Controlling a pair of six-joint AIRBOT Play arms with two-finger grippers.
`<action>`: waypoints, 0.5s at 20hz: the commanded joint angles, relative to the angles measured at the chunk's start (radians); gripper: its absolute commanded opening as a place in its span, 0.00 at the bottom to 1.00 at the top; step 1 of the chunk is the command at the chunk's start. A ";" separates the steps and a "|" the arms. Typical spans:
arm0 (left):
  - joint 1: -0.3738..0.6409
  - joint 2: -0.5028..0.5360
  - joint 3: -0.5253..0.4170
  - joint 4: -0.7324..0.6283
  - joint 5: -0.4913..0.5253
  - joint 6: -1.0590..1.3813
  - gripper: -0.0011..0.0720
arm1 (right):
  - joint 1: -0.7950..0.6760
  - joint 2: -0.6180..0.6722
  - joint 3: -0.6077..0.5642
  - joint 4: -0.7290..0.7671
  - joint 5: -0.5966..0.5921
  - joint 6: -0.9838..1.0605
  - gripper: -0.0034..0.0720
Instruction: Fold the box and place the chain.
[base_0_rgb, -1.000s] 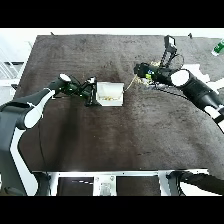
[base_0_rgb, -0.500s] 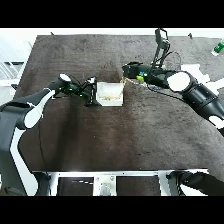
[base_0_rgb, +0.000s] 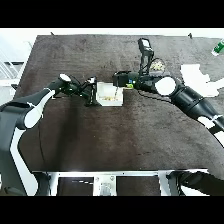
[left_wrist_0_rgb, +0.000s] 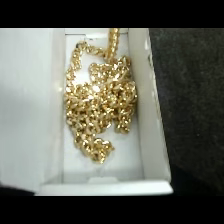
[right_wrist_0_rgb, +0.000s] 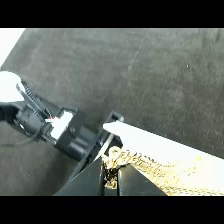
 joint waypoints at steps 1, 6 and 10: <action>0.001 0.001 0.000 0.000 0.000 0.000 0.67 | -0.012 0.004 -0.001 -0.074 0.011 0.010 0.06; 0.001 0.001 0.000 0.000 0.000 0.000 0.67 | -0.109 0.051 -0.001 -0.254 0.061 0.118 0.06; 0.001 0.001 0.000 0.000 0.000 0.000 0.67 | -0.117 0.052 -0.001 -0.264 0.077 0.124 0.06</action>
